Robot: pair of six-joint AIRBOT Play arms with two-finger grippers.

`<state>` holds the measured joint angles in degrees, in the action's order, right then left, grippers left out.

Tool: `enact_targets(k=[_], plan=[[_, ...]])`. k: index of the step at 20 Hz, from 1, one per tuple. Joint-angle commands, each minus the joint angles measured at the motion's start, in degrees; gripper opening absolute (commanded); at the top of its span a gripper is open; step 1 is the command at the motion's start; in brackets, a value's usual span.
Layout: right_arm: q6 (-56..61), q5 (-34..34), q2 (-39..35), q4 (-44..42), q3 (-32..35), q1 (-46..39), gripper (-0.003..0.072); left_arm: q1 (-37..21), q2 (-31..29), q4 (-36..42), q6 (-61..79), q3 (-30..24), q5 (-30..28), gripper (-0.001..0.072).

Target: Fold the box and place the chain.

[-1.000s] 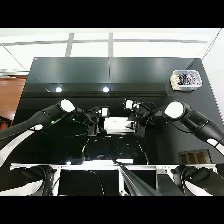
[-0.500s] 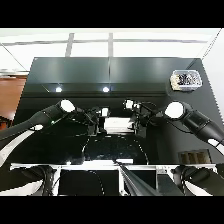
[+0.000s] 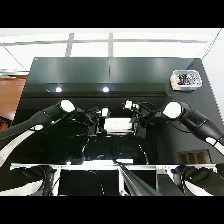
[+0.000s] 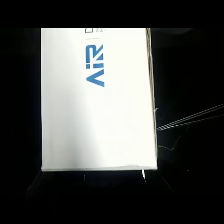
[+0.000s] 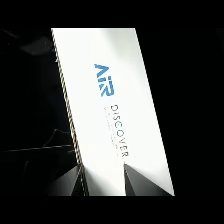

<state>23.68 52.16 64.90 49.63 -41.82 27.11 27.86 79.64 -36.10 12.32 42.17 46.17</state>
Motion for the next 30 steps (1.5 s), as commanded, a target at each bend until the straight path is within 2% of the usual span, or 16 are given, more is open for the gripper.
enact_targets(k=[1, 3, 4, 5, 7, 10, 12, 16, 18, 22, 23, 24, 25, 27, 28, 30], plan=[[5.99, 3.21, -1.33, -0.24, -1.97, -0.68, 0.0305, -0.02, 0.02, -0.02, 0.09, 0.04, -0.07, 0.0347], [16.9, 6.71, -3.04, -0.28, -3.45, -2.89, 0.0302, -0.02, 0.02, -0.02, 0.09, 0.04, -0.07, 0.0347], [23.43, 8.44, -3.52, -0.35, -3.45, -4.44, 0.0081, -0.02, 0.02, -0.02, 0.09, 0.04, -0.07, 0.0347], [27.1, 10.51, -3.5, -1.66, -2.99, -5.9, 0.0017, -0.02, 0.02, -0.02, 0.09, 0.04, -0.07, 0.0347], [27.67, 11.54, -3.5, -12.04, 0.92, -8.72, 0.0017, -0.02, 0.02, -0.02, 0.09, 0.04, -0.07, 0.0347], [27.34, 5.92, -2.23, -27.58, 8.2, -10.32, 0.0017, -0.02, 0.02, -0.02, 0.09, 0.04, -0.07, 0.0347], [27.36, 1.79, -0.72, -32.06, 10.71, -9.79, 0.0017, -0.02, 0.02, -0.02, 0.09, 0.04, -0.04, 0.0347], [27.76, -3.13, 2.69, -31.67, 10.95, -8.17, 0.0017, -0.02, 0.02, -0.02, 0.09, 0.04, -0.02, 0.0347], [31.85, -5.33, 3.23, -28.41, 10.97, -8.07, 0.0017, -0.02, 0.02, 0.0, 0.09, 0.04, -0.02, 0.0348], [32.68, -5.11, 3.21, -26.73, 10.97, -8.07, 0.0017, -0.02, 0.02, -0.02, 0.09, 0.04, -0.09, 0.0354], [32.63, -4.83, 3.13, -26.77, 10.95, -8.07, 0.0018, -0.02, 0.02, -0.02, 0.09, 0.04, -0.28, 0.0403], [32.44, -4.63, 2.69, -26.77, 10.93, -8.09, 0.0017, -0.02, -0.02, -0.02, 0.09, 0.07, -0.81, 0.0512], [32.24, -4.37, 1.81, -26.58, 10.71, -8.15, 0.0017, -0.15, -0.15, -0.02, 0.09, 0.09, -1.05, 0.0576], [32.46, -2.64, -0.9, -24.68, 9.2, -8.96, 0.0017, -0.55, -0.68, -0.2, -0.13, 0.59, -0.98, 0.0601], [32.83, -0.63, -2.54, -23.52, 8.0, -9.81, 0.0018, -0.9, -1.33, -0.98, -0.83, 0.92, -0.92, 0.0704], [32.92, 5.27, -6.88, -21.4, 5.22, -13.0, 0.0017, -1.92, -3.74, -1.46, -2.69, 1.2, -0.9, 0.0704]])
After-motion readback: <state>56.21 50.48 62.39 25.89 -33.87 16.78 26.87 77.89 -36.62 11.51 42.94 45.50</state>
